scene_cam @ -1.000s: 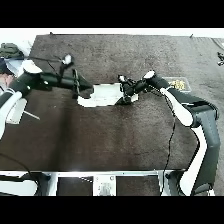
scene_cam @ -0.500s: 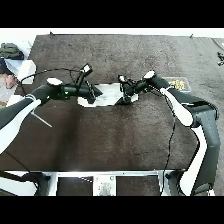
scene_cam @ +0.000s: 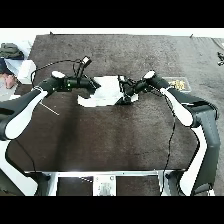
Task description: Fold the box and place the chain.
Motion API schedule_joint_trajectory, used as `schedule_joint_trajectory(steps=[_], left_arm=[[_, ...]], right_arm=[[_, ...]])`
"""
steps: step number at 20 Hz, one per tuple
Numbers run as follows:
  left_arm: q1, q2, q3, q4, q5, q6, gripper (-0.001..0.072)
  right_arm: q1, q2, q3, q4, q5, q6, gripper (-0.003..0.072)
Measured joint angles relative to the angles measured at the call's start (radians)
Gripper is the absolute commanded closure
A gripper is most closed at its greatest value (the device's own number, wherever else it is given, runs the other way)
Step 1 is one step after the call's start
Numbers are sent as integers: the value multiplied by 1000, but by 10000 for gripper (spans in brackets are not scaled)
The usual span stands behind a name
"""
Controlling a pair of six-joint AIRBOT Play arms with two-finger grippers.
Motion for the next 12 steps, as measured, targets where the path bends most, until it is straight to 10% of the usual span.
schedule_joint_trajectory(steps=[12], left_arm=[[-24, -38, 30, 138, 70, -38, 700]], right_arm=[[0, 0, 0, 0, 0, 0, 264]])
